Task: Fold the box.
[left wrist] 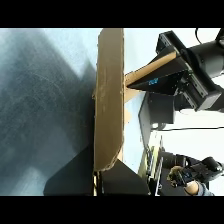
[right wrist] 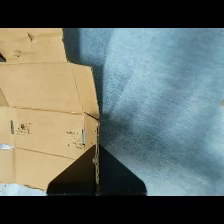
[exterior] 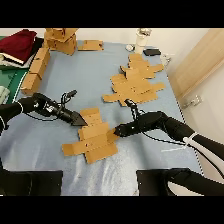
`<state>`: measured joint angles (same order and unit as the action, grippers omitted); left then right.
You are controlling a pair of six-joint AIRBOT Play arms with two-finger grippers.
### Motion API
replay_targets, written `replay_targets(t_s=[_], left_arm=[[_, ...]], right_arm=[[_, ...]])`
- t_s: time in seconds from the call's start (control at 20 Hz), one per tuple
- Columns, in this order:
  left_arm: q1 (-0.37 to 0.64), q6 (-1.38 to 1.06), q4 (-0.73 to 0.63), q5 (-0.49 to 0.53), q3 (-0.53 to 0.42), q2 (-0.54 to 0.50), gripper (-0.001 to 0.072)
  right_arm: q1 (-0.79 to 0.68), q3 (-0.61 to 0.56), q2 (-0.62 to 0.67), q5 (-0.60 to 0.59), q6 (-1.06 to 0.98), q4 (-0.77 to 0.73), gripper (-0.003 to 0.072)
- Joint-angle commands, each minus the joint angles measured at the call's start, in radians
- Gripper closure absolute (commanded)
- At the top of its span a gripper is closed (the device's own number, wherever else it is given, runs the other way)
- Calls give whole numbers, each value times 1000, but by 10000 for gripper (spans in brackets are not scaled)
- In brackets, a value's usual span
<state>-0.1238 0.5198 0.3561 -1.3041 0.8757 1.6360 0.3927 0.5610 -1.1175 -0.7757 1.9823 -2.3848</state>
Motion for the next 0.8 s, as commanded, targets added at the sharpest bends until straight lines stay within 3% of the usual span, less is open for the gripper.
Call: replay_targets(t_s=[0.0, 0.05, 0.1, 0.15, 0.2, 0.35, 0.5, 0.6, 0.65, 0.7, 0.75], left_arm=[[-1, -42, -20, 5, 0, 6, 699], [-1, -54, -20, 2, 0, 6, 699], [-1, -61, -19, 0, 0, 6, 699], [-1, -63, -19, -1, 0, 6, 699], [-2, -84, -19, -11, 2, 6, 699], [-3, -122, -18, -55, 19, 3, 699], [-43, -146, -11, -26, 25, -27, 699], [-102, -177, -1, 46, 25, -68, 699], [-139, -199, 6, 101, 25, -96, 700], [-176, -248, 9, 146, 25, -126, 700], [-216, -287, 16, 209, 25, -160, 700]], right_arm=[[0, 0, -1, 2, 0, -3, 682], [0, 0, -1, 0, 0, -2, 679], [0, 0, -1, 0, 0, 8, 598], [0, 2, -1, 0, 0, 23, 300], [-5, 8, 2, -2, -1, 46, 202], [-59, 88, 3, -51, -95, 211, 202], [-140, 224, 3, -142, -249, 446, 202], [-187, 315, 3, -225, -285, 529, 205], [-207, 353, 3, -268, -286, 533, 286], [-214, 377, 3, -302, -291, 532, 544], [-213, 386, 3, -315, -291, 535, 682]])
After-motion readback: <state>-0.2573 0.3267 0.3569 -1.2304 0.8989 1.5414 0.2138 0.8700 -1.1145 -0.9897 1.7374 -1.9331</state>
